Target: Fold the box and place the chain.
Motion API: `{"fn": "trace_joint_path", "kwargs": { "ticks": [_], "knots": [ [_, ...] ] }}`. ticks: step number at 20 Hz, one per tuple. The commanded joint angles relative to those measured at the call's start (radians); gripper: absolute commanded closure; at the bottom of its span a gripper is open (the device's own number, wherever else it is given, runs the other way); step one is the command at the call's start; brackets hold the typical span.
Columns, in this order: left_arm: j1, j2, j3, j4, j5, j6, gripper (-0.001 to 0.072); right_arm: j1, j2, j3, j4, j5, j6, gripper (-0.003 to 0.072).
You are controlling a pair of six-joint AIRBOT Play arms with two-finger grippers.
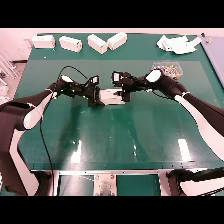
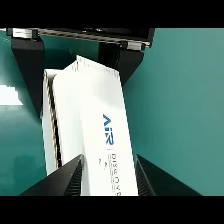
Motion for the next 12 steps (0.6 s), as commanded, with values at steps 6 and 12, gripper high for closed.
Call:
{"fn": "trace_joint_path", "kwargs": {
  "ticks": [6,12],
  "knots": [
    [-0.001,0.001,0.000,0.001,-0.002,0.000,0.0184,-0.043,-0.001,-0.049,0.118,0.145,-0.010,0.0338],
    [-0.001,0.001,0.000,0.001,-0.001,0.000,0.0184,-0.115,-0.002,-0.079,0.313,0.257,-0.115,0.0295]
  ]
}}
